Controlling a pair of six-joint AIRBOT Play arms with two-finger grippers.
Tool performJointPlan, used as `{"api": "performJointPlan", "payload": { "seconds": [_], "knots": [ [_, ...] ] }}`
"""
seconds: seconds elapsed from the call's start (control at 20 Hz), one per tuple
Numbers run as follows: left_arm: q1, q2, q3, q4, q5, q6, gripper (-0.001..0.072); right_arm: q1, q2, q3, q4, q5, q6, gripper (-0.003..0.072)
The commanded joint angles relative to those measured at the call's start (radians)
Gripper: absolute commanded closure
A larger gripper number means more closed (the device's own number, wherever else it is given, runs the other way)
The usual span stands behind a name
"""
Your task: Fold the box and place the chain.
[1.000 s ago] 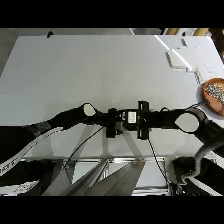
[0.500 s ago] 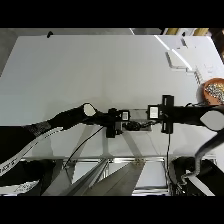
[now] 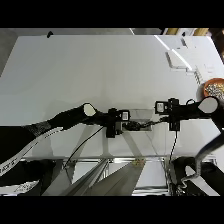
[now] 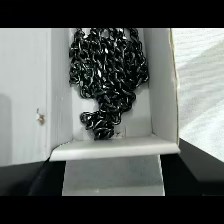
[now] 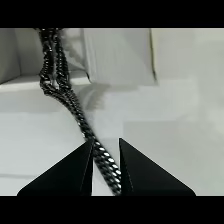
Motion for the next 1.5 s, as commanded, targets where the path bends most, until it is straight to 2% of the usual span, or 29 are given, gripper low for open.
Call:
{"api": "performJointPlan", "payload": {
  "seconds": [0.0,0.4,0.7,0.8,0.9,1.0,1.1,1.35,1.45],
  "knots": [
    [0.0,0.0,0.0,0.0,0.0,0.0,0.0578,-0.01,-0.11,-0.005,0.027,-0.003,-0.066,0.0533],
    [0.0,0.0,0.0,0.0,0.0,0.0,0.0578,-0.01,-0.152,-0.008,0.066,-0.025,-0.169,0.0533],
    [0.0,0.0,0.0,0.0,0.0,0.0,0.0578,-0.01,-0.17,-0.016,0.064,-0.021,-0.172,0.0535],
    [0.0,0.0,0.0,0.0,0.0,0.0,0.0578,-0.01,-0.179,-0.017,0.05,-0.01,-0.172,0.0649],
    [0.0,0.0,0.0,0.0,0.0,0.0,0.0578,-0.01,-0.162,-0.017,0.003,-0.003,-0.155,0.0673],
    [0.0,0.0,0.0,0.0,0.0,0.0,0.0578,-0.01,-0.095,-0.017,-0.055,0.014,-0.104,0.0673],
    [0.0,0.0,0.0,0.0,0.0,0.0,0.0578,-0.01,0.018,-0.017,-0.05,0.025,-0.033,0.0673],
    [0.0,0.0,0.0,0.0,0.0,0.0,0.0578,0.053,0.27,-0.017,0.114,0.177,-0.026,0.0673],
    [0.0,0.0,0.0,0.0,0.0,0.0,0.0578,0.131,0.338,-0.017,0.241,0.152,-0.027,0.0673]
  ]
}}
